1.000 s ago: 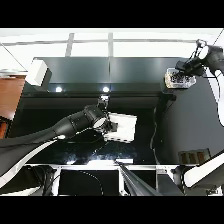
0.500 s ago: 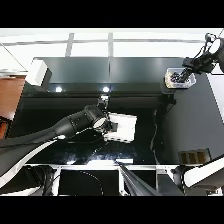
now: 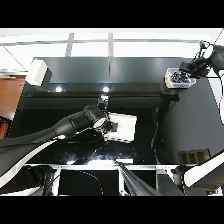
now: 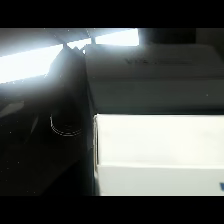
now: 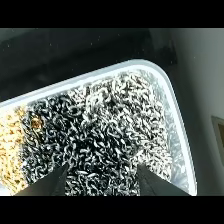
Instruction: Fold the box and place the chain.
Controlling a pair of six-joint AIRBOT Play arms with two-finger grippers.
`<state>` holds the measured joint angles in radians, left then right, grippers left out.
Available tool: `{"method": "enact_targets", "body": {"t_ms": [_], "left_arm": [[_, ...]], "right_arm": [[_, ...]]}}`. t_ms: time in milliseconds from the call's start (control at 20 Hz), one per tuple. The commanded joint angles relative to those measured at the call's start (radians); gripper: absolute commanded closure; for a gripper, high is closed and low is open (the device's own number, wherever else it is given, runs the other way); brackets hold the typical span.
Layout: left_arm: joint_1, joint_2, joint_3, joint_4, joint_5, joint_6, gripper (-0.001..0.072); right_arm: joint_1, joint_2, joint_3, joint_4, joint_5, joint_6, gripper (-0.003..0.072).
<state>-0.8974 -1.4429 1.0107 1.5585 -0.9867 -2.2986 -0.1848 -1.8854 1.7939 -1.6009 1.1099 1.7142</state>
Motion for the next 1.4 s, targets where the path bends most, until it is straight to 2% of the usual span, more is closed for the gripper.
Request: {"method": "enact_targets", "body": {"t_ms": [0, 150, 700, 750, 850, 1000, 1350], "left_arm": [[0.001, -0.001, 0.001, 0.0, 0.001, 0.002, 0.0679], [0.0, -0.001, 0.001, 0.0, 0.001, 0.002, 0.0679], [0.0, -0.001, 0.001, 0.0, 0.009, 0.002, 0.0679], [0.0, -0.001, 0.001, 0.0, 0.01, 0.002, 0.0679], [0.0, -0.001, 0.001, 0.0, 0.01, 0.002, 0.068], [0.0, -0.001, 0.001, -0.004, 0.01, 0.002, 0.0679], [0.0, -0.001, 0.001, -0.004, 0.01, 0.002, 0.0679]], "right_arm": [[0.0, 0.025, 0.001, 0.051, -0.04, -0.048, 0.0173], [0.0, 0.019, 0.0, 0.161, -0.016, -0.14, 0.0173], [0.0, -0.083, 0.0, 0.109, -0.013, -0.098, 0.0187], [0.0, -0.083, 0.0, 0.107, 0.0, -0.099, 0.0356], [0.0, -0.08, 0.0, 0.108, 0.035, -0.105, 0.0643], [-0.005, -0.03, 0.001, 0.1, 0.052, -0.122, 0.0647], [-0.015, 0.212, 0.001, 0.114, 0.093, -0.189, 0.0647]]}}
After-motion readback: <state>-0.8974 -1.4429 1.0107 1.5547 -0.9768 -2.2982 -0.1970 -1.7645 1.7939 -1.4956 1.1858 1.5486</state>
